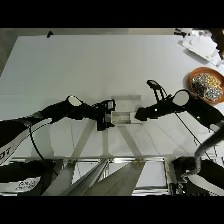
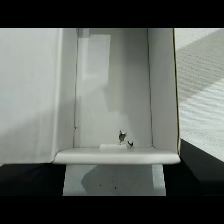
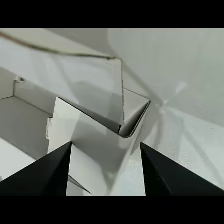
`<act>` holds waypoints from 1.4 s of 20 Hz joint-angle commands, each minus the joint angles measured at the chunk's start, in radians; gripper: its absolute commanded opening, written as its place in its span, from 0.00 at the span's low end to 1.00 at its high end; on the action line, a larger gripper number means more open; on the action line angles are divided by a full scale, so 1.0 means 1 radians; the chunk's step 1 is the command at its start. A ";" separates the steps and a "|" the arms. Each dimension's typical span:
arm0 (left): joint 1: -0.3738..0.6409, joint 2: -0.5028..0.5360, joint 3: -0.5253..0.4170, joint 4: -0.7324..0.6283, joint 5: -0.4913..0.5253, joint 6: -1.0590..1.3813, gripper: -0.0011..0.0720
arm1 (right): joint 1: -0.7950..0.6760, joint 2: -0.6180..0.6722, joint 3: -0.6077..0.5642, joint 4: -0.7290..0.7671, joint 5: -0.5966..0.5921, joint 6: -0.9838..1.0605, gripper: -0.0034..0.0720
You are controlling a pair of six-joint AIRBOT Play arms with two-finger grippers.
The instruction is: Fold the box and place the chain.
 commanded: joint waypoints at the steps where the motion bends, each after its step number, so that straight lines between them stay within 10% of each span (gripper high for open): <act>1: 0.001 0.000 0.000 0.000 0.000 0.000 0.48 | 0.083 -0.026 0.023 -0.100 -0.067 0.195 0.68; 12: 0.001 0.000 0.000 0.000 0.000 0.000 0.48 | 0.245 -0.129 0.096 -0.330 -0.040 0.612 0.61; 19: 0.001 0.000 0.000 0.000 0.000 0.000 0.48 | 0.250 -0.132 0.097 -0.396 -0.042 0.686 0.40; 28: 0.001 0.000 0.000 0.000 0.000 0.000 0.48 | 0.346 -0.240 0.240 -0.515 0.146 0.708 0.45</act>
